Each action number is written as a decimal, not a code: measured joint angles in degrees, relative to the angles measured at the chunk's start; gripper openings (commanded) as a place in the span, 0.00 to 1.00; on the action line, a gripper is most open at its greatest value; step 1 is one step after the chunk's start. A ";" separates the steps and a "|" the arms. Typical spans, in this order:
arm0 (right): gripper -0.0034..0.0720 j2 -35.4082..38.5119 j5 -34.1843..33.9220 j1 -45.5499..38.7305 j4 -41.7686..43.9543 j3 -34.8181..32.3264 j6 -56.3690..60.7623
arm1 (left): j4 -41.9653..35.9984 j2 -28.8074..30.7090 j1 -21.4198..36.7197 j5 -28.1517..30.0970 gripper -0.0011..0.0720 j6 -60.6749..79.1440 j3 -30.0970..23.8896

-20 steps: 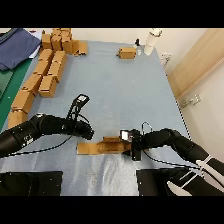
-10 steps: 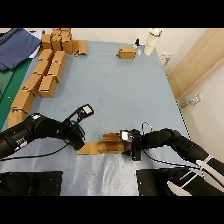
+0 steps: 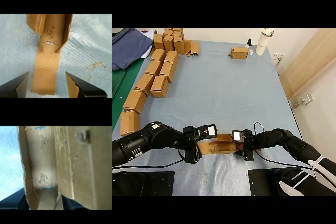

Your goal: Fold the box.

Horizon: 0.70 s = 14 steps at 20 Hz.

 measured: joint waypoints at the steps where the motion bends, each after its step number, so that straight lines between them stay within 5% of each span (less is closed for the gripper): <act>1: 0.70 0.00 0.00 0.00 0.00 0.00 0.00 | -0.50 -0.61 -0.26 0.11 0.94 0.83 -0.02; 9: 0.70 0.00 0.00 0.00 -0.02 0.00 0.00 | -19.91 -2.16 3.32 6.16 0.91 21.92 -5.99; 14: 0.70 0.00 0.00 -0.02 -0.02 0.00 0.00 | -24.39 -3.30 6.01 12.26 0.91 27.85 -7.58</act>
